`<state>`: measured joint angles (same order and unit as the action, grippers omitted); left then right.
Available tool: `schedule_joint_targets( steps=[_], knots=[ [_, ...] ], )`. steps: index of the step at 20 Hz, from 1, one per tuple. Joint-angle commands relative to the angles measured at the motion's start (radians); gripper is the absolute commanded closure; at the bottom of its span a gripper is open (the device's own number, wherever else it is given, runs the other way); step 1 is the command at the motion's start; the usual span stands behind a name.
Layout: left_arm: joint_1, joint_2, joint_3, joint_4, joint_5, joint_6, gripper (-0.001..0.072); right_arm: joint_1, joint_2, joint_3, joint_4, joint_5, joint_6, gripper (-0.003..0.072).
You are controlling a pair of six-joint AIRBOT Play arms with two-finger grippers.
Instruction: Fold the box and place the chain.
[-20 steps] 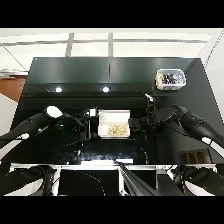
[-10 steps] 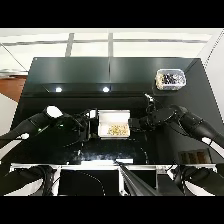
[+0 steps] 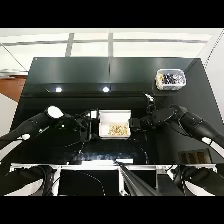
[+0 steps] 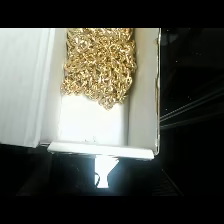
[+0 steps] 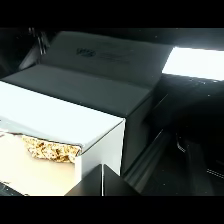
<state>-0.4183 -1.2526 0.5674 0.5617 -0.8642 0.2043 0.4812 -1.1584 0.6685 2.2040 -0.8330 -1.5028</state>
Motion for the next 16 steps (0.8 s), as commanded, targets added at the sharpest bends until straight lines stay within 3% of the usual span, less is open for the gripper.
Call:
schedule_joint_targets(
  steps=[1, 16],
  knots=[
    [-0.031, -0.001, 0.0, -0.002, 0.027, 0.002, 0.0008, 0.001, 0.0, 0.0, 0.006, 0.003, 0.0, 0.0667],
    [0.038, 0.001, 0.0, 0.04, -0.007, -0.108, 0.0009, 0.001, 0.0, 0.0, 0.006, 0.002, 0.0, 0.0666]
  ],
)
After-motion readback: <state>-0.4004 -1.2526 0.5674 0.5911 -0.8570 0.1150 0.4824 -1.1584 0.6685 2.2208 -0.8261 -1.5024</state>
